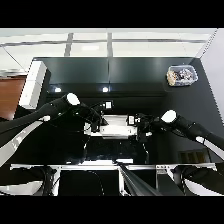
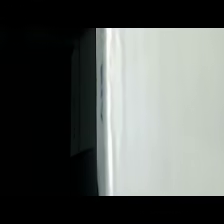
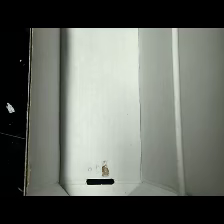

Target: Fold the box and place the chain.

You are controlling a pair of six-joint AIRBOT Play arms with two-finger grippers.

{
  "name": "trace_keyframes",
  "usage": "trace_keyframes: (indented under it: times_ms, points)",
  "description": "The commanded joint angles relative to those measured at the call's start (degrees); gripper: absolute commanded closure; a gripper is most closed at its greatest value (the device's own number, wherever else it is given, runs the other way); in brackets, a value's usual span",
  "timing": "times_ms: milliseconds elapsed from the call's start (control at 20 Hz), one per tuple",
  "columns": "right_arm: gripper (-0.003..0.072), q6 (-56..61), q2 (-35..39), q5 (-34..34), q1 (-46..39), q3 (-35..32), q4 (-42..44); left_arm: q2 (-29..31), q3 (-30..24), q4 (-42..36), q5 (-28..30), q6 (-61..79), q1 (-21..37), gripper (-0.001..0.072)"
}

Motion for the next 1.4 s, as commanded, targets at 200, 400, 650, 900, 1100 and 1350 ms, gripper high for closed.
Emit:
trace_keyframes:
  times_ms: [200, 400, 650, 900, 1100, 1350]
  points:
    - [0.0232, 0.04, -0.04, -0.11, 0.04, -0.04, -0.33, -0.02, 0.04, -0.07, -0.17, 0.02, -0.02, 0.0679]
    - [0.0232, 0.04, -0.04, -0.13, 0.04, -0.02, -0.33, 0.15, 0.07, 0.02, -1.33, -0.02, 0.15, 0.0679]
    - [0.0233, 0.04, -0.04, -0.13, 0.04, -0.02, -0.33, 5.09, 0.07, 4.98, -5.18, -5.77, 3.02, 0.0167]
    - [0.0507, -0.11, -0.04, 0.31, 0.04, -0.02, -0.37, 14.78, 0.07, 24.55, -9.68, -34.86, 7.93, 0.0131]
    - [0.0507, -0.11, -0.04, 0.11, 0.04, -0.02, -0.33, 18.51, 0.02, 17.07, -24.74, -43.12, 12.7, 0.0679]
    - [0.0507, -0.11, -0.04, 0.11, 0.04, -0.02, -0.33, 15.23, -8.55, -14.56, -19.39, -43.21, 9.03, 0.0679]
